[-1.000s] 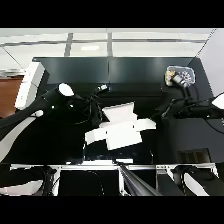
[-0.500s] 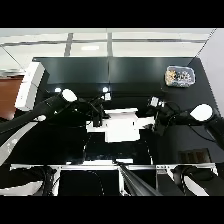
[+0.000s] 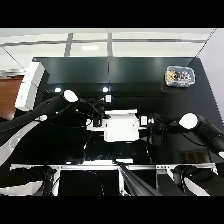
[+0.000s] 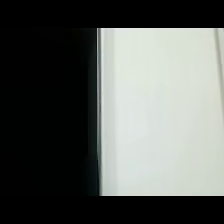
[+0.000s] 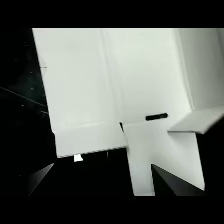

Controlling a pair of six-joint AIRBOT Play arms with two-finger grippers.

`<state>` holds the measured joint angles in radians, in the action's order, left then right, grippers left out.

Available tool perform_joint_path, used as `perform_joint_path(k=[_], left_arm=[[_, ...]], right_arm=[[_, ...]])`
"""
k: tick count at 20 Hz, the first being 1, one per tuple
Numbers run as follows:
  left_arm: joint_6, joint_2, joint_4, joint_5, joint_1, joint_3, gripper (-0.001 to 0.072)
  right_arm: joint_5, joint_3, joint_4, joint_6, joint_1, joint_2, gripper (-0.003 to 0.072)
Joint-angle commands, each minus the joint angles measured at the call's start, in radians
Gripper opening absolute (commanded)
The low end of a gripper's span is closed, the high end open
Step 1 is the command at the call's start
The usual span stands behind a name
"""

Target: Fold the box and place the chain.

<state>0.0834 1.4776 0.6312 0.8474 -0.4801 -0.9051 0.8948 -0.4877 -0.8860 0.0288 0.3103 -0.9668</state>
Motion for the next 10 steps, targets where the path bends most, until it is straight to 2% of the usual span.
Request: perform_joint_path(k=[1,5,10], left_arm=[[0.002,0.0,0.001,-0.006,-0.001,0.0,0.0025],[0.002,0.003,0.001,-0.007,-0.001,0.0,0.0025],[0.002,0.016,0.0,-0.008,0.0,0.0,0.0025]], right_arm=[[-0.011,0.005,-0.009,-0.071,0.083,-0.036,0.0701],[-0.069,0.005,-0.009,-0.091,0.106,-0.047,0.0701],[-0.073,0.005,-0.001,-0.124,0.112,-0.076,0.0701]])
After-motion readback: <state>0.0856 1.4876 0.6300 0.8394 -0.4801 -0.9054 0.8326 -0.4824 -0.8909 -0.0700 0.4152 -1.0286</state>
